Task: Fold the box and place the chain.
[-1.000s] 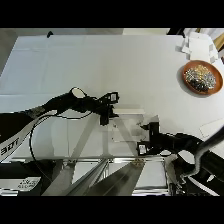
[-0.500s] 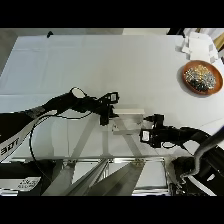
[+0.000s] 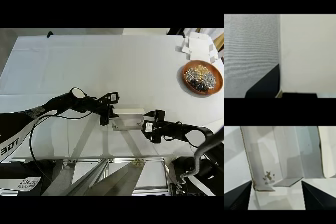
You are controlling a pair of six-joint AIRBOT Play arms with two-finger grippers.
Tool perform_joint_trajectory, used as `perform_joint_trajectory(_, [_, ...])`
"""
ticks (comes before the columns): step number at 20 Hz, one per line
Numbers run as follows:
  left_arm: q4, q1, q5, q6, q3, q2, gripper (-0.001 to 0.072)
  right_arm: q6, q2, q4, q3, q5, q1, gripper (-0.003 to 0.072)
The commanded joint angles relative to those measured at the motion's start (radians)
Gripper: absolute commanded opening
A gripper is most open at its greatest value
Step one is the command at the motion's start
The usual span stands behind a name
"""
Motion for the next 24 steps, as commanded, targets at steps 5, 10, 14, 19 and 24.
perform_joint_trajectory(5, [0.000,0.000,0.001,0.000,0.000,-0.001,0.0007,-0.054,-0.110,0.048,0.058,0.041,-0.029,0.0685])
perform_joint_trajectory(10, [0.000,0.000,0.001,0.000,0.000,-0.001,0.0007,-0.054,-0.152,0.061,0.087,0.101,-0.134,0.0685])
perform_joint_trajectory(14, [0.000,0.000,0.001,0.000,0.000,-0.001,0.0007,-0.163,-0.180,0.186,0.087,0.118,-0.146,0.0685])
perform_joint_trajectory(19, [0.000,0.000,0.001,0.000,0.000,-0.001,0.0007,-0.266,-0.256,0.247,0.095,0.121,-0.158,0.0685])
perform_joint_trajectory(24, [0.000,0.000,0.001,0.000,0.000,-0.001,0.0007,-0.342,-0.306,0.268,0.132,0.212,-0.284,0.0683])
